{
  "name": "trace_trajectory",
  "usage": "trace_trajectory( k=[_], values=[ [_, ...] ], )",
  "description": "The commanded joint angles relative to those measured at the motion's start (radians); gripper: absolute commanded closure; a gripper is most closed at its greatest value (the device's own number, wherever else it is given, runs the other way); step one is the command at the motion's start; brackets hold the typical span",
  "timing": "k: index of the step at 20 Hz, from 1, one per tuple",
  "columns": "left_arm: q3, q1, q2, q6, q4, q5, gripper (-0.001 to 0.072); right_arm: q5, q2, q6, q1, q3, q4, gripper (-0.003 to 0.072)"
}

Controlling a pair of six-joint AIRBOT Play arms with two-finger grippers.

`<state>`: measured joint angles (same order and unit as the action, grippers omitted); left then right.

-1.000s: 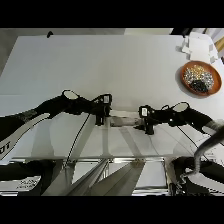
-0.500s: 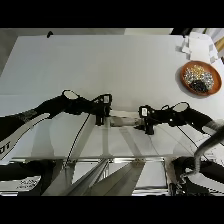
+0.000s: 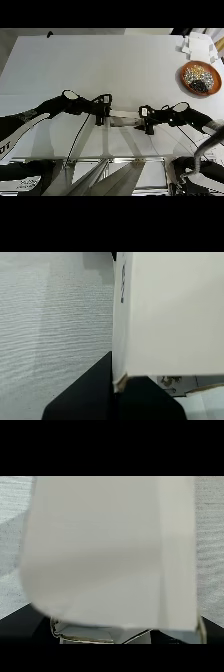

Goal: Fold the box and place the chain.

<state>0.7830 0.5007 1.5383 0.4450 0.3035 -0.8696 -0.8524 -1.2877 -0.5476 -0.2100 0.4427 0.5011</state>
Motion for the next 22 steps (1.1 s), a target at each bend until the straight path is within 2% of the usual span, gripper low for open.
trace_trajectory(
  k=[1,7,8,10,11,13,14,17,19,22],
  values=[
    [0.0,0.0,0.0,0.0,0.0,-0.003,0.0701,0.0,0.0,0.0,-0.001,0.0,-0.001,0.0348],
    [0.0,0.0,0.0,0.0,0.0,-0.003,0.0696,0.0,0.0,0.0,-0.001,0.0,-0.001,0.0348],
    [0.0,0.0,-0.001,0.001,0.0,-0.002,0.0621,0.0,0.0,0.0,-0.001,0.0,-0.001,0.0348],
    [0.0,-0.002,-0.003,0.0,0.004,-0.002,0.0287,0.0,0.0,0.0,-0.001,0.0,-0.001,0.0348],
    [0.0,-0.002,-0.004,0.0,0.004,-0.002,0.0179,0.0,0.0,0.0,-0.001,-0.001,-0.001,0.0348],
    [0.0,-0.003,-0.016,-0.014,0.009,-0.002,0.0165,0.0,0.0,0.0,-0.001,-0.001,-0.001,0.0348],
    [0.0,-0.003,-0.029,-0.027,0.012,0.0,0.0132,0.0,0.0,0.0,-0.001,0.0,-0.001,0.0348],
    [0.0,-0.003,-0.088,-0.055,0.073,0.023,0.0134,0.0,0.0,0.0,-0.001,0.0,-0.001,0.0348],
    [0.0,-0.003,-0.129,-0.161,0.161,0.058,0.0133,0.0,0.0,0.0,-0.001,-0.001,-0.001,0.0348],
    [0.0,-0.003,-0.191,-0.343,0.356,0.058,0.0136,0.0,0.0,0.0,-0.001,0.0,-0.001,0.0348]
  ],
)
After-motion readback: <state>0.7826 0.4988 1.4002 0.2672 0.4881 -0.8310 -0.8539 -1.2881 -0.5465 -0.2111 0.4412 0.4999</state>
